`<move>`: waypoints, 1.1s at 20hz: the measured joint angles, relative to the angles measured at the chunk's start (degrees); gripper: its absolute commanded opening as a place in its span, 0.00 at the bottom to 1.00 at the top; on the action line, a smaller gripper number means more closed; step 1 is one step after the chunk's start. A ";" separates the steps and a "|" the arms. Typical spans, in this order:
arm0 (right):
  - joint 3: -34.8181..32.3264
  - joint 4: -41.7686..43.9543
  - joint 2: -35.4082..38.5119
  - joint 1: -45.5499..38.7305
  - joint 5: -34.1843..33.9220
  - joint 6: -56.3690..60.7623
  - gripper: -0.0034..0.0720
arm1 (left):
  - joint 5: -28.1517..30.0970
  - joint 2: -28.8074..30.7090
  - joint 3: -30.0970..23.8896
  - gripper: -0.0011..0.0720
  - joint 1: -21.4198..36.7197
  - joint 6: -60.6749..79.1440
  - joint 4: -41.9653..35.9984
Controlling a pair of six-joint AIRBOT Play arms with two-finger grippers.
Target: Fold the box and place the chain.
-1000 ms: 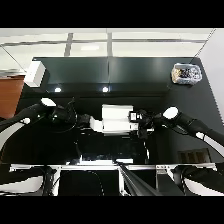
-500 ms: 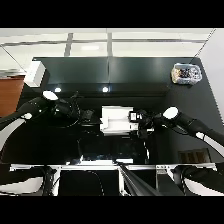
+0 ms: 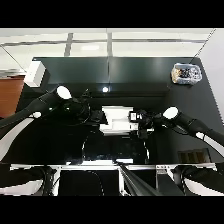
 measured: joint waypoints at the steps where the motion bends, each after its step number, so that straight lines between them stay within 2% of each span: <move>1: 0.00 0.00 0.00 0.02 -0.02 0.00 0.27 | 0.52 0.00 0.44 0.97 -0.90 -2.49 1.99; 7: 0.00 0.04 0.00 0.00 -0.11 0.02 0.27 | 3.08 0.02 2.23 0.97 -5.86 -17.00 14.23; 15: 0.00 0.04 0.00 0.00 -0.11 0.02 0.27 | 2.19 -0.15 6.80 0.97 -14.03 -36.54 30.38; 17: 0.00 0.02 0.00 0.00 -0.09 0.02 0.27 | 2.03 -0.46 7.80 0.94 -16.15 -41.48 33.55; 18: 0.00 0.02 0.00 0.00 -0.09 0.02 0.27 | 1.97 -0.74 8.22 0.90 -17.11 -43.71 34.73; 20: 0.00 0.02 0.00 0.00 -0.09 0.02 0.27 | 1.73 -1.36 8.85 0.73 -18.51 -46.90 36.09; 22: 0.00 0.00 0.00 0.00 -0.09 0.02 0.27 | 1.66 -2.14 9.31 0.73 -19.45 -48.92 36.39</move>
